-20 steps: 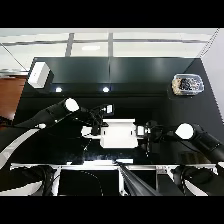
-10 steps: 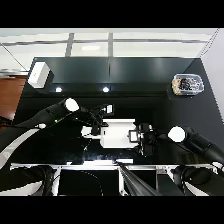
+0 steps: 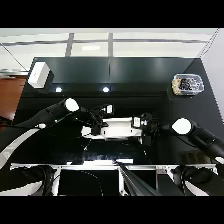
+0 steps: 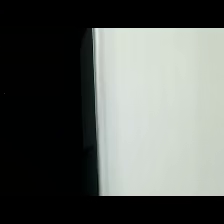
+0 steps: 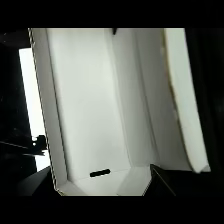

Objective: Fold the box and place the chain.

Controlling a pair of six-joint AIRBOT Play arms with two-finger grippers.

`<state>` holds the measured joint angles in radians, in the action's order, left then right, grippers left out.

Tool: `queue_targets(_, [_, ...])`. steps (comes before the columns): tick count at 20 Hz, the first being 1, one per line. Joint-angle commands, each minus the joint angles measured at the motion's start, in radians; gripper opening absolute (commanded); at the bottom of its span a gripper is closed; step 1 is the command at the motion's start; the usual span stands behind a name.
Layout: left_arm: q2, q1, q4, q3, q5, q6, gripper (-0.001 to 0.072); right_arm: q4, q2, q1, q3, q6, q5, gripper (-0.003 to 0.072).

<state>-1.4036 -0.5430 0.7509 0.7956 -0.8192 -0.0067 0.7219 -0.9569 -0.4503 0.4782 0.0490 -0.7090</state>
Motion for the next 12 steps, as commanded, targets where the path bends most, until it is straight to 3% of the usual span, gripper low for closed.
queue_targets(1, [0.000,-0.001,0.001,0.001,-0.003,0.001,0.0029,-0.072,-0.001,0.032,0.008,0.001,-0.005,0.0668])
queue_targets(12, [0.000,-0.001,0.000,0.001,-0.003,0.000,0.0029,-0.124,-0.026,0.094,0.008,-0.017,-0.002,0.0668])
